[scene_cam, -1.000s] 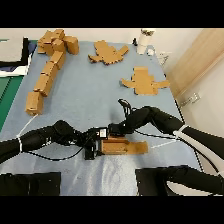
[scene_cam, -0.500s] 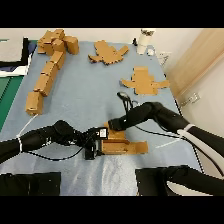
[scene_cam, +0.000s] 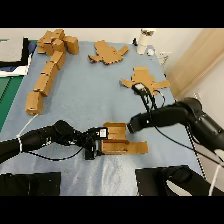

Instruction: Fold the box.

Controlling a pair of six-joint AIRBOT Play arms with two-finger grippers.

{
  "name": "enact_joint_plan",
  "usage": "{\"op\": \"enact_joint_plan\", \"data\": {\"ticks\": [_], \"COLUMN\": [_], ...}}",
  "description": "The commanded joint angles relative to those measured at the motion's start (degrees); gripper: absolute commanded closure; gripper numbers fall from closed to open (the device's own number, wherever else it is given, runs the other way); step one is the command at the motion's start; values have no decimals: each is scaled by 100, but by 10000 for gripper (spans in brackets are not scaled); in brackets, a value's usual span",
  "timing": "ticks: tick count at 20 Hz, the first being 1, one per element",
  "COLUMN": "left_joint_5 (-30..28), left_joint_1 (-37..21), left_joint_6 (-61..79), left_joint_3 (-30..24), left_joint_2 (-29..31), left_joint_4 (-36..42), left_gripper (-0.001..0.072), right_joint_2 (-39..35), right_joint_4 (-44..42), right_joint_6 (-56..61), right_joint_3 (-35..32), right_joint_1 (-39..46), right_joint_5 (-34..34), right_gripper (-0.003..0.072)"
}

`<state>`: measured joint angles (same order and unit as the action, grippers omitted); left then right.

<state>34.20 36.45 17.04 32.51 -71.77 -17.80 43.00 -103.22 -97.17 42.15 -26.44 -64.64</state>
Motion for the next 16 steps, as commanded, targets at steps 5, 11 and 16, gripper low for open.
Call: {"op": "enact_joint_plan", "data": {"ticks": [5, 11, 16], "left_joint_5": [-2, 0, 0], "left_joint_1": [0, 0, 0], "left_joint_6": [2, 0, 2], "left_joint_3": [4, 4, 4], "left_joint_2": [0, 0, 0], "left_joint_4": [-2, -2, -2], "left_gripper": [186, 186, 186], "right_joint_2": [-579, -208, -142], "right_joint_4": [199, -492, -828], "right_joint_6": [-3558, -5198, -5451], "right_joint_3": [-1700, -1836, -1829], "right_joint_1": [-144, -157, -269], "right_joint_5": [-79, 813, 1062], "right_gripper": [54, 52, 298]}}
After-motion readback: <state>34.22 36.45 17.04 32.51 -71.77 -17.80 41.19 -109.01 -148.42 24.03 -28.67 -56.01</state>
